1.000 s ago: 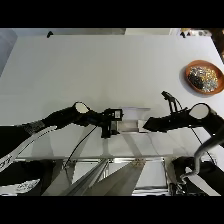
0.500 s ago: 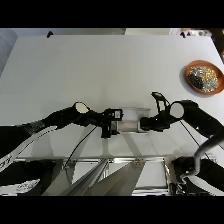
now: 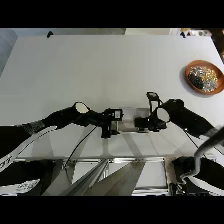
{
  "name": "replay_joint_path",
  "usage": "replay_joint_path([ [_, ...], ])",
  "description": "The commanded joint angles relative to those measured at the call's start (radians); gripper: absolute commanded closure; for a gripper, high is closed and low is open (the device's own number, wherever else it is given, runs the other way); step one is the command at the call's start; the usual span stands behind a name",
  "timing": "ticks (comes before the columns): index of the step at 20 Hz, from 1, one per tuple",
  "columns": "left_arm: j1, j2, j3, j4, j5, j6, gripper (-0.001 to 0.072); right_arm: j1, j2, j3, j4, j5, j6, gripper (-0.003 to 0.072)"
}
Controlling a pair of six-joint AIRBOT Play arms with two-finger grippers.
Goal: Fold the box and place the chain.
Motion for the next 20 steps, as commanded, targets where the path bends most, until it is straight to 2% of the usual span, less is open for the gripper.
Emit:
replay_joint_path([
  [1, 0.001, 0.0, 0.0, 0.0, 0.0, 0.0, 0.0436, 0.045, -0.04, 0.011, -0.045, 0.008, 0.069, 0.0306],
  [4, 0.001, 0.0, 0.0, 0.0, 0.0, 0.0, 0.0436, 0.055, -0.042, 0.011, -0.056, 0.007, 0.076, 0.0496],
  [6, 0.001, 0.0, 0.0, 0.0, 0.0, 0.0, 0.0436, 0.055, -0.042, 0.011, -0.061, 0.006, 0.076, 0.0554],
  [7, 0.001, 0.0, 0.0, 0.0, 0.0, 0.0, 0.0436, 0.055, -0.042, 0.011, -0.066, 0.006, 0.076, 0.0641],
  [8, 0.001, 0.0, 0.0, 0.0, 0.0, 0.0, 0.0436, 0.055, -0.042, 0.011, -0.068, 0.006, 0.076, 0.0667],
  [11, 0.001, 0.0, 0.0, 0.0, 0.0, 0.0, 0.0436, 0.055, -0.042, 0.011, -0.076, 0.006, 0.076, 0.0666],
  [12, 0.001, 0.0, 0.0, 0.0, 0.0, 0.0, 0.0436, 0.055, -0.042, 0.011, -0.08, 0.004, 0.076, 0.0614],
  [13, 0.001, 0.0, 0.0, 0.0, 0.0, 0.0, 0.0436, 0.055, -0.042, 0.011, -0.083, 0.004, 0.077, 0.0484],
  [15, 0.001, 0.0, 0.0, 0.0, 0.0, 0.0, 0.0436, 0.055, -0.042, 0.011, -0.109, 0.01, 0.106, 0.0475],
  [17, 0.001, 0.0, 0.0, 0.0, 0.0, 0.0, 0.0436, 0.055, -0.042, 0.011, -0.136, 0.018, 0.133, 0.0426],
  [20, 0.001, 0.0, 0.0, 0.0, 0.0, 0.0, 0.0436, 0.055, -0.042, 0.011, -0.153, 0.018, 0.133, 0.0427],
])
